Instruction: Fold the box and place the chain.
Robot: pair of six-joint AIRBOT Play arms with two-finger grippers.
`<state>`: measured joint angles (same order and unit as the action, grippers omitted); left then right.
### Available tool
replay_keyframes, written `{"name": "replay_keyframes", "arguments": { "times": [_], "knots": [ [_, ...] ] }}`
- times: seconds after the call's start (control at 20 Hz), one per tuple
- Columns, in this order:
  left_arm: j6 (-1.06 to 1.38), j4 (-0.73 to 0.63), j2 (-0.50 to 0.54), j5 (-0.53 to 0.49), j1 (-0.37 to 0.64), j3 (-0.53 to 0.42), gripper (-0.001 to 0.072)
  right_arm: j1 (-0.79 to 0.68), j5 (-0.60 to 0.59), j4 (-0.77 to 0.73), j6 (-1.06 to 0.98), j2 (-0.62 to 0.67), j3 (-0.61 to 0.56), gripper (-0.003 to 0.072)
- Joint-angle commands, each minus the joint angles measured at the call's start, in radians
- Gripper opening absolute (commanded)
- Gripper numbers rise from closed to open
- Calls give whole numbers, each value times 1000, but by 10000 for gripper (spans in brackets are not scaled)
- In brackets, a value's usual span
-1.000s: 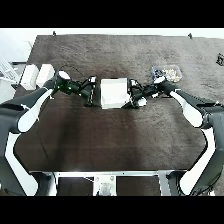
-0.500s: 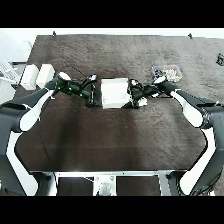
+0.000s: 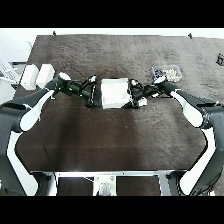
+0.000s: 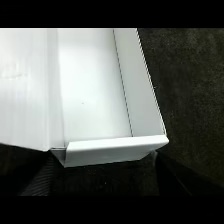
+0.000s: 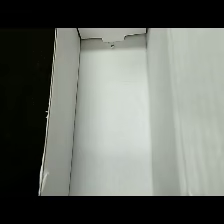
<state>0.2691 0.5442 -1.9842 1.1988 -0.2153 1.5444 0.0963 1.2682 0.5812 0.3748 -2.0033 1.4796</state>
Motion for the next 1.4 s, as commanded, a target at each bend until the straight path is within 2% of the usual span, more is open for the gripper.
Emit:
{"name": "replay_keyframes", "arguments": {
  "times": [0.0,0.55,0.9,1.2,1.35],
  "knots": [
    [27,3,-1,11,0,0,717,1,1,-1,0,0,1,593],
    [23,15,-1,57,0,-1,716,1,1,-1,0,0,1,593],
    [-42,30,-1,12,4,0,716,1,1,-1,0,0,1,593],
    [-85,1,-1,-71,4,0,717,1,1,-1,0,0,1,593],
    [-76,-2,-1,-23,4,-1,717,1,1,-1,0,0,1,593]
  ]
}}
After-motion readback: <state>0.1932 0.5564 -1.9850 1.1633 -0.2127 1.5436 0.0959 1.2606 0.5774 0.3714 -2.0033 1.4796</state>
